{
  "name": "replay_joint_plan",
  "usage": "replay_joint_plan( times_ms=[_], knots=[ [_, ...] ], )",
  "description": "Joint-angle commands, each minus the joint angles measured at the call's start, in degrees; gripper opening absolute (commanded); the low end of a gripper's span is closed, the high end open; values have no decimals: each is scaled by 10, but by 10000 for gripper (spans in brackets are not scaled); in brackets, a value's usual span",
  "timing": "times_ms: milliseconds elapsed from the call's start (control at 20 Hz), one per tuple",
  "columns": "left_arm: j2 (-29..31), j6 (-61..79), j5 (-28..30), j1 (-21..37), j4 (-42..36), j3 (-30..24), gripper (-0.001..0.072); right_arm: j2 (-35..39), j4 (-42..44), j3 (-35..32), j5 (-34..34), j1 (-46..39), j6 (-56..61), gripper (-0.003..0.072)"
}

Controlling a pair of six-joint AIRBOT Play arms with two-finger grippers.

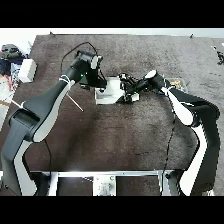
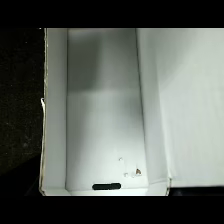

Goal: Fold the box and place the chain.

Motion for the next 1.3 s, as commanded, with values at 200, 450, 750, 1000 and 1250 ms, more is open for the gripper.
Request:
replay_joint_plan(
  times_ms=[200,450,750,1000,1250],
  knots=[
    [56,111,20,4,24,16,705,0,0,0,0,0,0,411],
    [57,211,93,28,-5,8,705,0,0,0,0,0,0,412],
    [63,592,108,179,-422,-9,704,0,0,0,0,0,0,411],
    [63,909,96,266,-579,-125,705,0,0,0,0,0,0,411],
    [62,1122,90,279,-586,-276,716,0,0,0,0,0,0,411]
  ],
)
